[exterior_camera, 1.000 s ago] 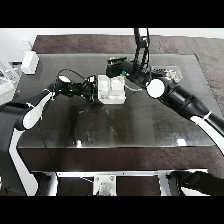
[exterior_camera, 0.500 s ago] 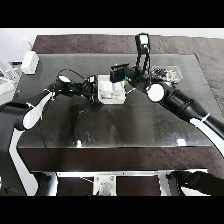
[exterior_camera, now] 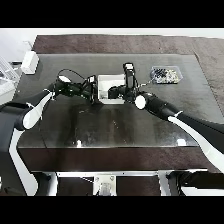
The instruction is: Fold the box and place the chain.
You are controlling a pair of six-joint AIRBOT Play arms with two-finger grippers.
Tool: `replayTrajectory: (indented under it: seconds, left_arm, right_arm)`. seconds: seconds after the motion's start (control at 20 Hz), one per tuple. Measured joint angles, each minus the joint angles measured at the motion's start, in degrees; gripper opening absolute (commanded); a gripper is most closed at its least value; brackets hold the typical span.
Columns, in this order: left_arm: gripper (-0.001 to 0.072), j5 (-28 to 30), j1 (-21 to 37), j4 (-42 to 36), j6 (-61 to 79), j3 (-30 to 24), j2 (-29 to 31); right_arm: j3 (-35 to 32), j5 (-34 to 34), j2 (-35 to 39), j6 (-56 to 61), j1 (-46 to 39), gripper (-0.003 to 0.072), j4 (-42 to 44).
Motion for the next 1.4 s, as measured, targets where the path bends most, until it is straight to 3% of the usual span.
replayTrajectory:
  seconds: [0.35, 0.8, 1.1, 1.4]
  left_arm:
    - [0.0408, 0.00, 0.00, -0.02, 0.00, -0.02, 0.00]
    - [0.0408, 0.00, 0.02, -0.02, 0.00, -0.02, 0.00]
    - [0.0408, 0.00, 0.00, -0.04, 0.00, -0.02, 0.00]
    - [0.0408, 0.00, 0.00, -0.04, 0.00, 0.00, 0.00]
  right_arm:
    - [-0.44, 0.07, 3.96, 0.39, -2.64, 0.0564, -0.04]
    - [-7.82, -0.15, 9.77, 1.77, -21.57, 0.0564, -0.07]
    - [-7.06, -4.17, 2.78, 4.55, -28.39, 0.0564, 0.42]
    - [2.67, -2.19, -8.46, 5.11, -29.33, 0.0563, 2.23]
